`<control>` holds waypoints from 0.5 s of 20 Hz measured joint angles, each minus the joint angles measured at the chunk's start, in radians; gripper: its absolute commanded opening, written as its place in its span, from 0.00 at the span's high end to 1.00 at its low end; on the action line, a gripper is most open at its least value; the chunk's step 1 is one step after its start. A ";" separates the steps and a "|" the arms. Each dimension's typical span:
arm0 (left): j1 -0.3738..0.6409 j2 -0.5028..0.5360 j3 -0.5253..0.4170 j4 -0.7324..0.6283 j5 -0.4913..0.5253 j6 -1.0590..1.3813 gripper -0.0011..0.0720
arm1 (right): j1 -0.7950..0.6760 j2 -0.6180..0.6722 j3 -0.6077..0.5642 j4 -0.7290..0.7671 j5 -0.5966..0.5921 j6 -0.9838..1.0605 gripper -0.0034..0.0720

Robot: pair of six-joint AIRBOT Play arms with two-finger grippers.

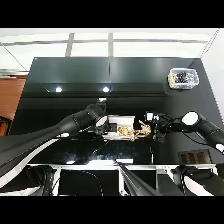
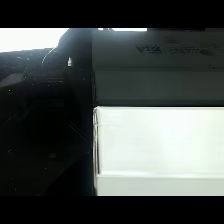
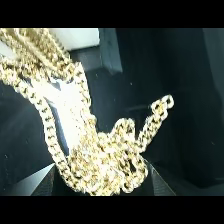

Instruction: Fold the box and place the chain.

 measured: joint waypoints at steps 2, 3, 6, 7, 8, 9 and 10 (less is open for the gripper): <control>0.000 0.000 0.000 0.000 0.000 0.000 0.94 | 0.008 -0.005 0.000 -0.002 0.005 0.000 0.00; 0.000 0.000 0.000 0.000 0.000 0.000 0.94 | 0.016 -0.008 0.000 -0.003 0.006 0.000 0.00; 0.000 0.000 0.000 0.000 0.000 0.000 0.94 | 0.039 -0.011 0.000 -0.009 -0.005 0.001 0.00; 0.000 0.000 0.000 0.000 0.000 0.000 0.94 | 0.046 -0.012 0.000 -0.010 -0.014 0.001 0.00; 0.000 0.000 0.000 0.000 0.000 0.000 0.94 | 0.051 -0.012 0.000 -0.010 -0.023 0.002 0.00; 0.000 0.000 0.000 0.000 0.000 0.000 0.94 | 0.055 -0.012 0.000 -0.011 -0.029 0.002 0.01; 0.000 0.000 0.000 0.000 0.000 0.000 0.94 | 0.057 -0.013 0.000 -0.014 -0.034 0.002 0.08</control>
